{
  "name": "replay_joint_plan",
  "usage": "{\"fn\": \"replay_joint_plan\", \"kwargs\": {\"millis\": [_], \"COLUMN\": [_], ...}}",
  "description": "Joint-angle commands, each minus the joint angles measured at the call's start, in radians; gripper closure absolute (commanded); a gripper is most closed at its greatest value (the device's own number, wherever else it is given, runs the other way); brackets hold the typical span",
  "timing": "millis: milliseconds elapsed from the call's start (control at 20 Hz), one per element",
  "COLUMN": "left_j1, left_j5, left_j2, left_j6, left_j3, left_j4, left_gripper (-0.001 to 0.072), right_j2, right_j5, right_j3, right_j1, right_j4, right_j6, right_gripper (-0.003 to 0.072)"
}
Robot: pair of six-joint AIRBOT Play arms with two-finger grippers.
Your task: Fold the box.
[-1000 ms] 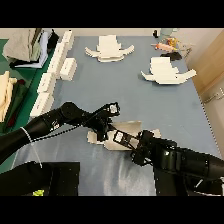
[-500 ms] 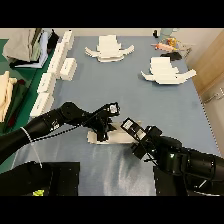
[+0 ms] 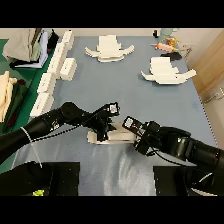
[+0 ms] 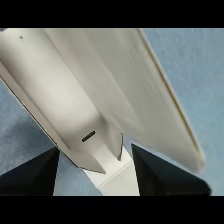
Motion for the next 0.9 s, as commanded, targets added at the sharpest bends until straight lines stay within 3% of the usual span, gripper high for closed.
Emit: {"fn": "replay_joint_plan", "kwargs": {"millis": [0,150,300,500,850], "left_j1": [0.0,0.0,0.0,0.0,0.0], "left_j5": [-0.001,-0.001,-0.001,-0.001,-0.001], "left_j2": [0.0,0.0,0.0,-0.001,-0.001], "left_j6": [0.0,0.0,0.0,0.0,0.0], "left_j3": [0.0,0.0,0.0,0.0,0.0], "left_j4": [0.0,0.0,0.0,0.0,0.0], "left_gripper": [0.0693,0.0693,0.0693,0.0693,0.0693], "right_j2": [0.014,-0.027,-0.126,-0.208,-0.208], "right_j5": [-0.078,-0.011,0.095,0.117,0.095], "right_j3": [-0.008,-0.008,-0.008,-0.007,-0.007], "right_j1": [-0.247,-0.455,-0.576,-0.602,-0.602], "right_j4": [0.448,0.838,1.02,1.073,1.088], "right_j6": [-0.645,-1.148,-1.394,-1.458,-1.379], "right_gripper": [-0.0034,-0.0034,-0.0034,-0.0034,-0.0028]}}
